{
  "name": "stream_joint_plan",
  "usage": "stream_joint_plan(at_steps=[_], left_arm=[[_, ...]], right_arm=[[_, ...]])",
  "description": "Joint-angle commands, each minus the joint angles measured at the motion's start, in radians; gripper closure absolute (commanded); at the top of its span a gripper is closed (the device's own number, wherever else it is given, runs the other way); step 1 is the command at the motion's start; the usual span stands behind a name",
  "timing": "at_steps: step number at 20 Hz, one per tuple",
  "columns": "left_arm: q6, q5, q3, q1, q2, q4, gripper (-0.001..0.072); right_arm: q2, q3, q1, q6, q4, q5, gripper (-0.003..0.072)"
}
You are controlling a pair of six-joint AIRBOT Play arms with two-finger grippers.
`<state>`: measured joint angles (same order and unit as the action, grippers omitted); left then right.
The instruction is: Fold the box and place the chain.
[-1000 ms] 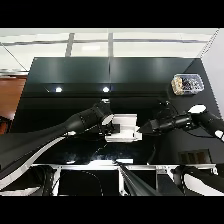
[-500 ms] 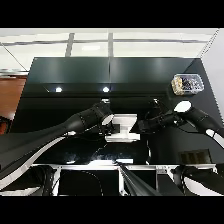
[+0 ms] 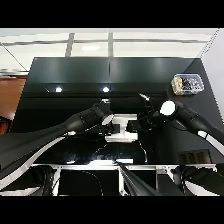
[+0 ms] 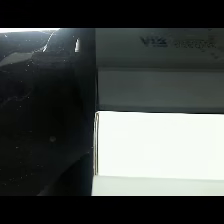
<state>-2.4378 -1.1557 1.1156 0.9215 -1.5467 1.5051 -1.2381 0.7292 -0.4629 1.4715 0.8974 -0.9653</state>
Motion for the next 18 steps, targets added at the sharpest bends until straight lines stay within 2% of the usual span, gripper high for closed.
stream_joint_plan(at_steps=[1,3,8,12,18], left_arm=[[0.0,-0.001,0.0,-0.001,0.0,0.0,0.0682],[0.0,-0.001,0.0,-0.001,0.0,-0.005,0.0682],[0.0,-0.001,0.0,-0.001,0.0,-0.005,0.0682],[0.0,-0.001,0.0,-0.001,0.0,-0.004,0.0682],[0.0,-0.001,0.0,-0.001,0.0,-0.007,0.0682]], right_arm=[[0.0,0.024,-0.077,0.151,0.153,0.01,0.0049],[0.0,0.041,-0.13,0.237,0.257,0.004,0.0049],[0.0,0.103,-0.216,0.434,0.409,-0.052,0.0245],[-0.002,0.106,-0.227,0.544,0.45,-0.122,0.0245],[-0.018,0.106,-0.228,0.641,0.437,-0.133,0.0254]])
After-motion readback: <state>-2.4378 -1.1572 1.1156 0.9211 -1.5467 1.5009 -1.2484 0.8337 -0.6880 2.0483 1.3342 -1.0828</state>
